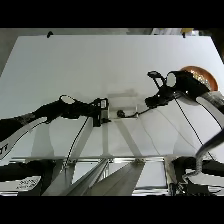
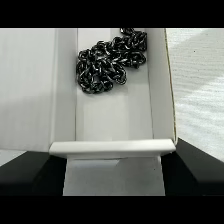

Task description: Fold the box and place the chain.

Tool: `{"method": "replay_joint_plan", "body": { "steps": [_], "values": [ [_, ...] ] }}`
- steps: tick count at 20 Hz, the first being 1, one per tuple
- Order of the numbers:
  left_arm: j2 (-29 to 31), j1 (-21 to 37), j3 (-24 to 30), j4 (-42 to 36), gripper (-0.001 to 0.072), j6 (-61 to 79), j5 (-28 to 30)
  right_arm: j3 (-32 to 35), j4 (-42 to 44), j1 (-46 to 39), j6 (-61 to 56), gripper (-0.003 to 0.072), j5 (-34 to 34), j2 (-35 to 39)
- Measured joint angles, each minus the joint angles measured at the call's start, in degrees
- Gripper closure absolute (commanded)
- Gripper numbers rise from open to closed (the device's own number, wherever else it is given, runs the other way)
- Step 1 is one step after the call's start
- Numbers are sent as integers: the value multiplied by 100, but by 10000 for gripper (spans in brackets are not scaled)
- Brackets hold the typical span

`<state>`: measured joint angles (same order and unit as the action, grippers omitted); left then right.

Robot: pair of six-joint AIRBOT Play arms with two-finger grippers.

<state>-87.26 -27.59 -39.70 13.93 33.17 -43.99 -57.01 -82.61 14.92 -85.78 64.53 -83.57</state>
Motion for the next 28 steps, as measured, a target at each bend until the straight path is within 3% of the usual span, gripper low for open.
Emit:
{"method": "replay_joint_plan", "body": {
  "steps": [6, 9, 10, 11, 16, 22, 28],
  "values": [
    [0, 0, 0, 0, 698, -2, 0, 2, -13, 0, -186, 418, -72, -223],
    [0, 0, 0, 0, 698, 0, 0, -2, 42, -2, -234, 560, -55, -286],
    [0, 0, 0, 0, 698, 0, 0, -2, 48, 0, -234, 644, -37, -306],
    [0, 0, 0, 0, 698, 0, 0, 0, 15, 0, -229, 667, -28, -321],
    [0, 0, 0, 0, 698, 0, 0, 24, -90, 37, -118, 667, 361, -216],
    [0, 0, 0, 0, 698, 0, 0, 11, -9, 354, 48, 667, 581, 638],
    [0, 0, 0, 0, 698, 0, 0, 11, 955, 857, 481, 667, 509, 1633]
  ]
}}
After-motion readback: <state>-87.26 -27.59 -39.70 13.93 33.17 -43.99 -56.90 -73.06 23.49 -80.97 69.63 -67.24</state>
